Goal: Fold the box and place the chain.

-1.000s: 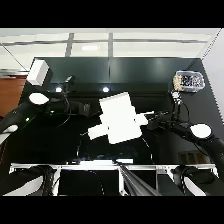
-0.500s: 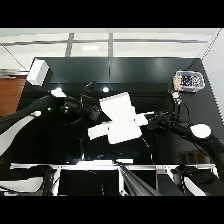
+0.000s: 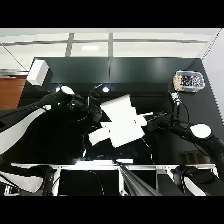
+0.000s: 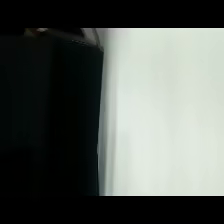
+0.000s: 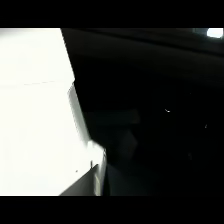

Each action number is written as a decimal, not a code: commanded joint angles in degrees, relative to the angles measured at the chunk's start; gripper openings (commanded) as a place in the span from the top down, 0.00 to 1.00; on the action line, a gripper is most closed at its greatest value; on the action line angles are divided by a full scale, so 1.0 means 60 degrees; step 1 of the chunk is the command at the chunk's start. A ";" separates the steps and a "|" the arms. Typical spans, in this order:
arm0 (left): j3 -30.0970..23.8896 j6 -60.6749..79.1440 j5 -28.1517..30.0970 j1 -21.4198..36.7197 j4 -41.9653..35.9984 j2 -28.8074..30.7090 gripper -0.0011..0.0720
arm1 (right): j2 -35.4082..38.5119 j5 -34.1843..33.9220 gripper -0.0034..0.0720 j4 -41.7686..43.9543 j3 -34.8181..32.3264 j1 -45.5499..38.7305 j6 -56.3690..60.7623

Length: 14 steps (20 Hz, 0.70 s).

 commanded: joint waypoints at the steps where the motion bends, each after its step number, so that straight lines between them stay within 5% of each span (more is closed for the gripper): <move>1: 0.0291 0.0401 -0.0087 -0.0015 0.0248 -0.0047 0.95 | 0.0007 0.0135 0.19 -0.0237 0.0025 0.0004 -0.0007; 2: 0.0328 0.0386 -0.0106 -0.0015 0.0393 0.0040 0.95 | 0.0007 0.0368 0.00 -0.0765 0.0164 0.0007 -0.0011; 6: 0.0018 0.0186 0.0393 -0.0025 0.0980 0.1042 0.95 | 0.0025 0.3759 0.00 -0.5355 0.1723 0.0011 0.0106; 9: -0.0678 0.1705 0.1934 -0.0146 0.1027 0.1978 0.95 | 0.0025 0.4116 0.00 -0.5712 0.2055 0.0018 -0.0062; 14: -0.0725 0.4207 0.1814 -0.0317 0.2299 0.1949 0.95 | -0.0022 0.3275 0.01 -0.4492 0.1996 0.0393 -0.2284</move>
